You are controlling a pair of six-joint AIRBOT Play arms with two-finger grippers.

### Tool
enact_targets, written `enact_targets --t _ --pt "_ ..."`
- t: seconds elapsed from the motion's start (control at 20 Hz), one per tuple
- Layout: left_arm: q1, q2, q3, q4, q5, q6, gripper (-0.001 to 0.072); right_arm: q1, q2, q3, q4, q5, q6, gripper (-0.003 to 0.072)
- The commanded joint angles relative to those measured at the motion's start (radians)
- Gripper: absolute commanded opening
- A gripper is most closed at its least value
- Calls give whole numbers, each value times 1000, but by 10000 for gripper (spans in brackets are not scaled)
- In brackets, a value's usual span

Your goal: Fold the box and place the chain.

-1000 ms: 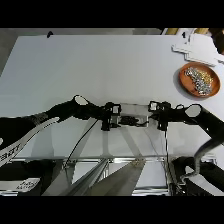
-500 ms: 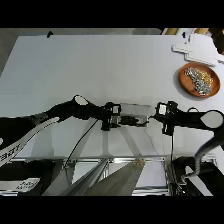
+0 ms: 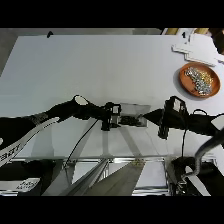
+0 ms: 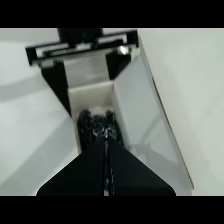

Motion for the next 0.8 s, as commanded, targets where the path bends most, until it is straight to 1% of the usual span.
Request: enact_targets --t 0.0,0.15,0.2,0.3,0.35,0.4,0.45,0.5,0.55,0.6,0.65,0.7,0.75 --pt "1 0 0 0 0 0 149 54 -41 0 113 -84 -2 19" --pt "1 0 0 0 0 0 149 206 -114 0 134 -279 -2 22" --pt "1 0 0 0 0 0 149 257 -146 0 128 -346 -1 56" --pt "1 0 0 0 0 0 149 324 -203 0 128 -427 -1 70" --pt "1 0 0 0 0 0 149 347 -229 0 129 -454 1 115" --pt "1 0 0 0 0 0 149 362 -250 0 129 -472 2 248" --pt "1 0 0 0 0 0 149 368 -261 0 129 -480 4 306" --pt "1 0 0 0 0 0 149 369 -262 3 126 -480 4 306" --pt "1 0 0 0 0 0 149 368 -262 24 100 -455 11 306" --pt "1 0 0 0 0 0 149 368 -262 62 49 -421 40 301" --pt "1 0 0 0 0 0 149 368 -262 122 -40 -383 108 292" --pt "1 0 0 0 0 0 149 356 -265 195 -140 -337 187 230" --pt "1 0 0 0 0 0 149 331 -275 267 -220 -280 249 132"
